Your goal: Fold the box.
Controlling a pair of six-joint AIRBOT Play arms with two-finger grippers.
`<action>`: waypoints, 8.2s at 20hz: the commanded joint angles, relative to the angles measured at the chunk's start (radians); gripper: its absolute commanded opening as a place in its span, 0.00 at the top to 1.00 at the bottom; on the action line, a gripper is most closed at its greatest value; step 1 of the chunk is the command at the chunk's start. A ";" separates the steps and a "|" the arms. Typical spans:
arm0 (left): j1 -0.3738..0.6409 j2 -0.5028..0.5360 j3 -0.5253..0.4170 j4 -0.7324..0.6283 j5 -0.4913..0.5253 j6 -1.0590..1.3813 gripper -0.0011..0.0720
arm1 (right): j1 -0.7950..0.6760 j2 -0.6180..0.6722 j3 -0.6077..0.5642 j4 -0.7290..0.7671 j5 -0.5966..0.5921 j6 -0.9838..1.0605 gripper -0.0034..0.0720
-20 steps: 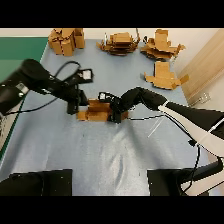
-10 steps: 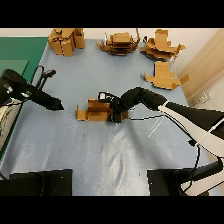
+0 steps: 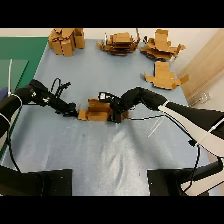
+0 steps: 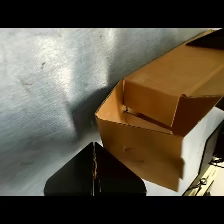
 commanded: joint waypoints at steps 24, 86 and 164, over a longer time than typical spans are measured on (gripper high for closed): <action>-0.130 0.031 0.021 -0.092 0.025 0.003 0.24 | 0.001 0.001 0.000 0.001 -0.010 0.000 0.28; -0.640 0.021 0.200 0.787 0.135 -0.994 0.96 | 0.001 0.001 0.000 0.011 -0.007 0.011 0.28; -0.204 0.099 -0.116 -0.064 0.238 1.223 0.04 | 0.001 0.001 0.000 0.011 -0.026 0.011 0.28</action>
